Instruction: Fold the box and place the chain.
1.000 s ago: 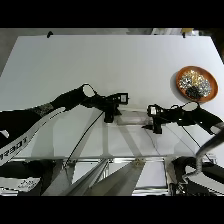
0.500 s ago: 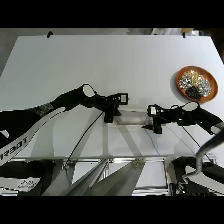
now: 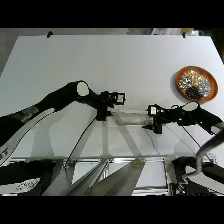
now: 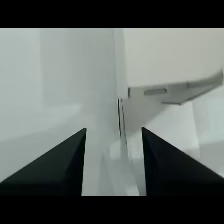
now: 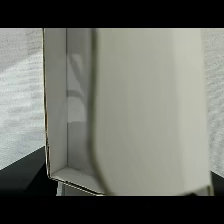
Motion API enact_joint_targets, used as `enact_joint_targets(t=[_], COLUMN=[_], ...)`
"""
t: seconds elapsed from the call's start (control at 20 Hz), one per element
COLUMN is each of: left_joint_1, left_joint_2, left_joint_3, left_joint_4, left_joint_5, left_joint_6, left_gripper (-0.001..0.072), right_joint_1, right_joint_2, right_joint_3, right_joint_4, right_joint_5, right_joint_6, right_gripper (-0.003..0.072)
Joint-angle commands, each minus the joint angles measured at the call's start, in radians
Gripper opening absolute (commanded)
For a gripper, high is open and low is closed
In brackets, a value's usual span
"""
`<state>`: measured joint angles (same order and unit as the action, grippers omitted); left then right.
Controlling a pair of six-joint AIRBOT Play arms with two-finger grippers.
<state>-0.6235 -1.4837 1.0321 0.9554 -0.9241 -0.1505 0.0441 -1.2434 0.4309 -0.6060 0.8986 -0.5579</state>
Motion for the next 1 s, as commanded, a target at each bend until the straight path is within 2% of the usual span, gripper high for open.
enact_joint_targets(t=[0.0, 0.05, 0.15, 0.25, 0.35, 0.45, 0.55, 0.7, 0.8, 0.95], left_joint_1=[-0.001, -0.002, -0.027, -0.101, -0.190, -0.243, -0.264, -0.255, -0.243, -0.217], left_joint_2=[0.107, 0.140, 0.180, 0.182, 0.167, 0.146, 0.123, 0.074, 0.027, -0.057], left_joint_3=[0.001, 0.001, 0.000, 0.000, 0.000, 0.000, 0.000, 0.000, 0.000, 0.000], left_joint_4=[0.152, 0.152, 0.134, 0.120, 0.088, 0.022, -0.025, -0.035, -0.035, -0.041], left_joint_5=[-0.111, -0.157, -0.206, -0.174, -0.058, 0.105, 0.259, 0.435, 0.493, 0.509], left_joint_6=[-0.198, -0.241, -0.352, -0.430, -0.429, -0.430, -0.436, -0.546, -0.629, -0.705], left_gripper=[0.0184, 0.0022, 0.0002, 0.0002, 0.0003, 0.0003, 0.0002, 0.0002, 0.0002, 0.0004], right_joint_1=[0.000, 0.000, 0.000, 0.000, 0.000, 0.000, 0.000, 0.000, 0.000, 0.000], right_joint_2=[0.001, 0.001, 0.001, 0.001, 0.001, 0.001, 0.001, 0.001, 0.001, 0.001], right_joint_3=[0.001, 0.001, 0.001, 0.001, 0.001, 0.001, 0.001, 0.001, 0.001, 0.001], right_joint_4=[0.000, 0.000, 0.000, 0.000, 0.000, 0.000, 0.000, 0.000, 0.000, 0.000], right_joint_5=[0.000, 0.000, 0.000, 0.000, 0.000, 0.000, 0.000, 0.000, 0.001, 0.000], right_joint_6=[0.000, 0.000, 0.000, 0.000, 0.000, 0.000, 0.000, 0.000, 0.000, 0.000], right_gripper=[0.0398, 0.0398, 0.0398, 0.0398, 0.0398, 0.0398, 0.0398, 0.0398, 0.0398, 0.0398])
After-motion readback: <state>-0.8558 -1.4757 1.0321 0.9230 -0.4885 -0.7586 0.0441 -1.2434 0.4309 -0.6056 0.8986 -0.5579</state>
